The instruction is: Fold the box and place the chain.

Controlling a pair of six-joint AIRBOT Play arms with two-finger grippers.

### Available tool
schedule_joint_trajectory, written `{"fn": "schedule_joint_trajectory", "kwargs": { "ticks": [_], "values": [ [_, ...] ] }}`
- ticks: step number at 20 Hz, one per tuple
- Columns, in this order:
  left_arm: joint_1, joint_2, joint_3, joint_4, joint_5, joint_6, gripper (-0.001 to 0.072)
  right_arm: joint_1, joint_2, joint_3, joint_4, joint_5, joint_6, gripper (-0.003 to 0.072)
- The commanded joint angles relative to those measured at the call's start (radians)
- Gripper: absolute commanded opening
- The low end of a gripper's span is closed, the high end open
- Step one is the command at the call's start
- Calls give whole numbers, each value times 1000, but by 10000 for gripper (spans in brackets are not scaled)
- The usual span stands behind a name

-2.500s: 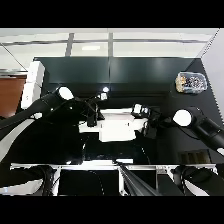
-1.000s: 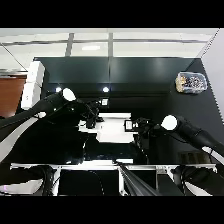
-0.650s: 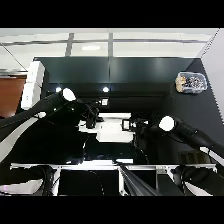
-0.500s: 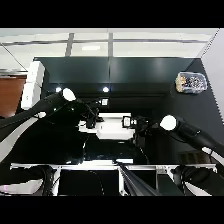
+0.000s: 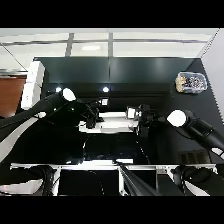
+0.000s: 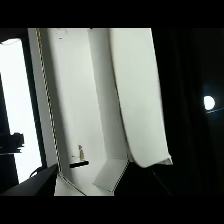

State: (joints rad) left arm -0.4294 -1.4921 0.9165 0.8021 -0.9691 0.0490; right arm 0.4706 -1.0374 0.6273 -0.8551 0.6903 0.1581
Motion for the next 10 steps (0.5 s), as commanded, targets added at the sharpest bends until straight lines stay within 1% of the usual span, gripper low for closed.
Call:
{"fn": "schedule_joint_trajectory", "kwargs": {
  "ticks": [1,2,4,6,7,8,9,10],
  "values": [
    [0,0,0,1,0,0,25,-46,-5,8,48,17,1,636],
    [0,0,0,1,-1,0,25,-51,-15,7,64,38,-13,635],
    [0,0,0,1,-1,0,25,-51,-47,4,134,85,-106,636],
    [0,0,0,1,0,0,25,-52,-78,3,186,87,-198,636],
    [0,0,0,1,-1,0,25,-59,-87,3,183,86,-217,635],
    [0,0,0,1,-1,0,25,-72,-89,3,137,67,-219,635],
    [0,0,0,1,-1,0,25,-94,-89,3,59,52,-204,636],
    [0,0,0,1,-1,0,25,-117,-89,3,8,63,-154,635]
  ]
}}
